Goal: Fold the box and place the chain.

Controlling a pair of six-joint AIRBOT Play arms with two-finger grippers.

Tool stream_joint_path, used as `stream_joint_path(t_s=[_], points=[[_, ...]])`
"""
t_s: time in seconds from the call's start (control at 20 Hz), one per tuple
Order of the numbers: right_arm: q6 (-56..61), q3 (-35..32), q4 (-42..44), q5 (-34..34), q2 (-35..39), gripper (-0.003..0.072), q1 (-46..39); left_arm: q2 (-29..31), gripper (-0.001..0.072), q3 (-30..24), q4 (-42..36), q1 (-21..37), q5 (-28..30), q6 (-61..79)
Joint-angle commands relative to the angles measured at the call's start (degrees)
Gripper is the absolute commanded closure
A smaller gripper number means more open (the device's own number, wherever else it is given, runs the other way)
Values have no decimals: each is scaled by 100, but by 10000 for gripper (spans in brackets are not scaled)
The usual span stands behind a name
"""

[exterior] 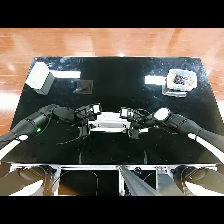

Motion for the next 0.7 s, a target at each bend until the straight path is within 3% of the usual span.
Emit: stream_joint_path(t_s=[0.0,0.65], points=[[4,-2,7,2,-2,149,2,-4,321,7,0,-11,109,0],[4,-2,7,2,-2,149,2,7,318,127,-114,-35,264,-61]])
